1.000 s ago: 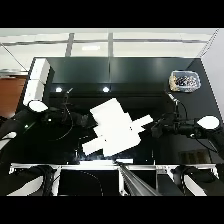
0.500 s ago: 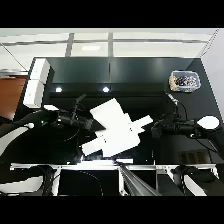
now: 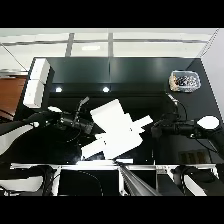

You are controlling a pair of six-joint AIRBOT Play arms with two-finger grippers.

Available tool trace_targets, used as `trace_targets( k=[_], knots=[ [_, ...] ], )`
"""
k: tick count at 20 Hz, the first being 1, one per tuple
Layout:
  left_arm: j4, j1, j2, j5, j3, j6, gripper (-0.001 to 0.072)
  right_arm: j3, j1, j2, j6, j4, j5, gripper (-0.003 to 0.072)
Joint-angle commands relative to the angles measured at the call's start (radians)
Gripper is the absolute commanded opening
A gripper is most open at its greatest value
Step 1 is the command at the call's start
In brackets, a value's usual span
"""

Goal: Fold the box and place the chain.

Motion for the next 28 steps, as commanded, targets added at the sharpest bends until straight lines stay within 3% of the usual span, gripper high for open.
trace_targets(
  k=[1, 2, 6, 8, 10, 14, 17, 19, 23, 28],
  knots=[
    [0.043, 0.0, -0.015, 0.0, 0.017, 0.02, 0.0029, 0.0, 0.001, 0.001, 0.028, 0.0, 0.001, 0.0312],
    [0.053, 0.001, -0.015, -0.003, 0.028, 0.02, 0.0029, 0.002, -0.002, 0.001, 0.053, -0.013, 0.0, 0.0673],
    [0.12, -0.007, -0.011, -0.12, 0.11, 0.08, 0.0024, 0.119, -0.073, 0.001, 0.093, -0.243, 0.012, 0.0682],
    [0.187, -0.04, 0.017, -0.108, 0.154, 0.088, 0.0021, 0.201, -0.117, 0.001, 0.083, -0.343, 0.003, 0.0682],
    [0.243, -0.09, 0.09, -0.023, 0.167, 0.122, 0.0021, 0.266, -0.14, 0.001, 0.074, -0.419, -0.037, 0.0682],
    [0.252, -0.173, 0.244, 0.255, 0.121, 0.288, 0.0022, 0.303, -0.145, 0.001, 0.074, -0.462, -0.149, 0.0682],
    [0.259, -0.193, 0.251, 0.307, 0.118, 0.42, 0.0026, 0.303, -0.144, 0.0, 0.079, -0.334, -0.273, 0.0681],
    [0.332, -0.195, 0.243, 0.313, 0.118, 0.5, 0.0024, 0.303, -0.137, 0.0, 0.073, -0.275, -0.27, 0.0682],
    [0.369, -0.246, 0.238, 0.5, 0.112, 0.596, 0.0023, 0.274, -0.069, 0.0, -0.166, -0.341, -0.128, 0.0681],
    [0.333, -0.267, 0.185, 0.506, 0.09, 0.614, 0.0024, 0.188, 0.019, -0.001, -0.267, -0.351, -0.104, 0.0681]
  ],
)
